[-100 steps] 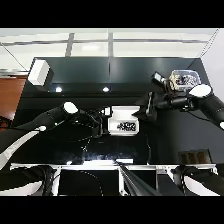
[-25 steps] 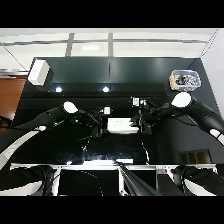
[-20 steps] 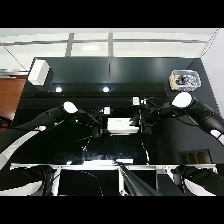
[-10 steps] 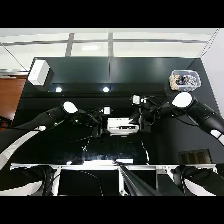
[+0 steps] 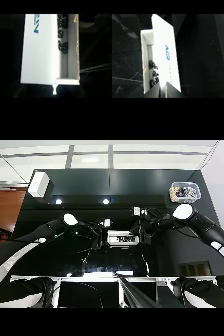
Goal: Fold the box and place the chain.
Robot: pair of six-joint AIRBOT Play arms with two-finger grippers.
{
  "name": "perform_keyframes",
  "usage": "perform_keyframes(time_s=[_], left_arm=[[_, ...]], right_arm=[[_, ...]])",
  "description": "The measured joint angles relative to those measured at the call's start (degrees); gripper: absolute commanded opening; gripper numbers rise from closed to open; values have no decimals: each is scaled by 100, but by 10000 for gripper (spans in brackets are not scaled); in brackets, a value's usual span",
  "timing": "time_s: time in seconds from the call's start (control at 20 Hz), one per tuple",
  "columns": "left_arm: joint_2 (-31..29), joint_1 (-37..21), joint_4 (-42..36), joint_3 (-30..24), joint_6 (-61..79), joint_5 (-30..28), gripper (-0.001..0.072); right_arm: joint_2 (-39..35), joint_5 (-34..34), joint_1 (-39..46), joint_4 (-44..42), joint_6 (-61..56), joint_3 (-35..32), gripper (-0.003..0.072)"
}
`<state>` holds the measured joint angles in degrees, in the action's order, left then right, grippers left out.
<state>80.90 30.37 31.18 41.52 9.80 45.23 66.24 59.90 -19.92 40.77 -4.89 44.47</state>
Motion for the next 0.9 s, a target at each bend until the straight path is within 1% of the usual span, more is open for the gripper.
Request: perform_keyframes(time_s=[0.15,0.2,0.3,0.9], left_arm=[[2,0,0,0,-4,13,434],[0,0,-2,0,-7,11,434],[2,0,-13,0,-13,-2,434],[2,0,-13,0,-22,-22,434]], right_arm=[[0,90,-2,42,-44,-2,100],[0,103,-2,63,-83,-2,194],[4,203,-7,225,-197,-9,200],[2,98,-7,293,-393,-7,200]])
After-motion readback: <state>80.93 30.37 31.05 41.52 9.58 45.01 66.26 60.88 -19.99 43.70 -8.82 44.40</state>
